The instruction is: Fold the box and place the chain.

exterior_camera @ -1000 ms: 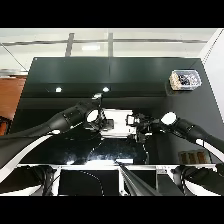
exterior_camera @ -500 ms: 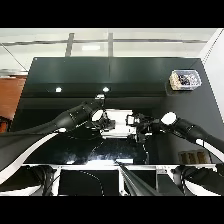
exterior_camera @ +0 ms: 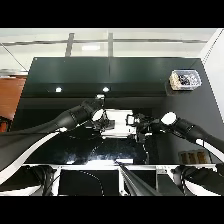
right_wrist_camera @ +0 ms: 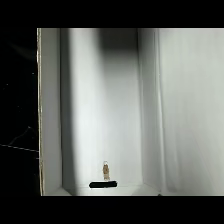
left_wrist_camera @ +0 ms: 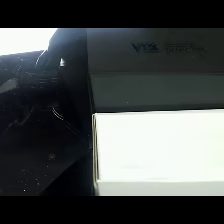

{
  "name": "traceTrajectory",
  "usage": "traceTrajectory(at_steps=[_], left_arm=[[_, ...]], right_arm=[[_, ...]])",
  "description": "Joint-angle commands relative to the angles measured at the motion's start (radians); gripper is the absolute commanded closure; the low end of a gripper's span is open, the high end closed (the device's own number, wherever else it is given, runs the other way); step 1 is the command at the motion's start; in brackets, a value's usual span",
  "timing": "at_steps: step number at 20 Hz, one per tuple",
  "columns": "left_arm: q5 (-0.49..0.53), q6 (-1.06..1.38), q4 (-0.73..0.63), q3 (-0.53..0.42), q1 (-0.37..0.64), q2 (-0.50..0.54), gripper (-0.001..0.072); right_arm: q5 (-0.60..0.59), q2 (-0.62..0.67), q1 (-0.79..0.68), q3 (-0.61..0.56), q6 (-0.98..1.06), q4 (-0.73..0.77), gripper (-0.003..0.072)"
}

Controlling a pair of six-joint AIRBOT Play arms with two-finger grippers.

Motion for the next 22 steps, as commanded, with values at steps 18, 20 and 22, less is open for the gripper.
traceTrajectory(at_steps=[18,20,22], left_arm=[[-0.021,0.008,0.004,0.019,0.0,0.0,0.0684],[-0.03,0.012,0.005,0.019,0.0,0.0,0.0684],[-0.031,0.014,0.005,0.019,0.0,0.0,0.0683]], right_arm=[[0.004,0.046,-0.001,0.0,0.044,-0.001,-0.0023],[0.023,0.124,-0.005,0.0,0.146,-0.061,-0.0023],[0.07,0.208,-0.005,0.0,0.232,-0.203,-0.0022]])
